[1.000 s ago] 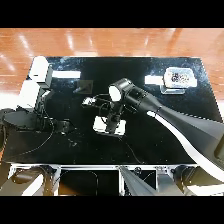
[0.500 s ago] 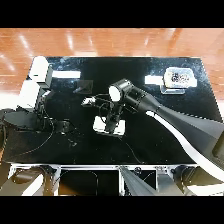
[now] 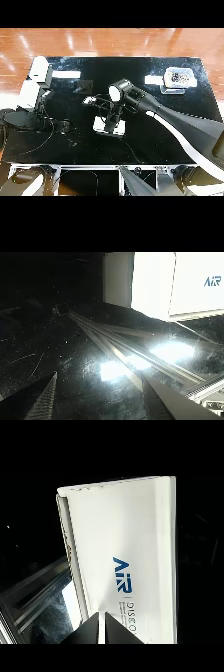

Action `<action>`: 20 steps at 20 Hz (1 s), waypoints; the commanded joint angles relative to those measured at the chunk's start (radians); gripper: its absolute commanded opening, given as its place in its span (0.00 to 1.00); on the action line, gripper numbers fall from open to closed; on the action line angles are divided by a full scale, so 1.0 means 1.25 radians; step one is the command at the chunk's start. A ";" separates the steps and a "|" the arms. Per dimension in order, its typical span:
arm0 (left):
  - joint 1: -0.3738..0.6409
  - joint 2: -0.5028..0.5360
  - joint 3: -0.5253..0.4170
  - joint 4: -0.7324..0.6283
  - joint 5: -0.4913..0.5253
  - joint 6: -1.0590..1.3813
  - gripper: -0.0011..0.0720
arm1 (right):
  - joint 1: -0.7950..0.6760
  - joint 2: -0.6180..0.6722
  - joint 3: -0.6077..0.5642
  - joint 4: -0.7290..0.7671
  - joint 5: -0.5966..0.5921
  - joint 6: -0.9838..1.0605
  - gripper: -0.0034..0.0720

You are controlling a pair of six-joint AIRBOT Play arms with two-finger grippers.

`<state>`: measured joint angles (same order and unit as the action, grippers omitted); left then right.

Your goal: Fold the box and place the chain.

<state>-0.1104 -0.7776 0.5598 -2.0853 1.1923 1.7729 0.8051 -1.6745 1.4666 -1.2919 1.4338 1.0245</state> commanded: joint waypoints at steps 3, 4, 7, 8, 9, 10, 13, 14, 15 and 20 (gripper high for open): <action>0.000 0.000 0.000 0.000 0.000 0.000 0.86 | -0.001 0.020 0.000 -0.002 0.009 0.012 0.14; 0.000 0.000 0.000 0.000 0.000 0.000 0.86 | -0.001 0.032 0.000 -0.002 0.003 0.012 0.14; 0.000 0.000 0.001 0.000 -0.020 0.001 0.86 | -0.014 0.075 0.000 -0.001 -0.004 0.019 0.14; 0.000 0.000 0.004 0.000 -0.026 0.001 0.86 | -0.026 0.090 0.000 -0.001 -0.002 0.033 0.14; 0.000 0.000 0.010 0.000 -0.034 0.005 0.86 | -0.040 0.104 0.000 -0.002 0.003 0.045 0.14; 0.000 -0.003 0.024 0.000 -0.037 0.027 0.86 | -0.061 0.120 0.000 -0.002 0.012 0.062 0.14; -0.002 -0.061 0.105 -0.079 0.012 0.262 0.86 | -0.149 0.158 0.000 -0.002 0.089 0.133 0.14; -0.012 -0.095 0.141 -0.166 0.074 0.467 0.86 | -0.188 0.166 -0.003 -0.002 0.131 0.159 0.14; -0.031 -0.126 0.173 -0.219 0.099 0.565 0.86 | -0.225 0.176 -0.016 -0.002 0.171 0.167 0.14; -0.211 -0.257 0.267 -0.102 -0.070 0.879 0.86 | -0.459 0.333 -0.262 -0.002 0.155 0.224 0.14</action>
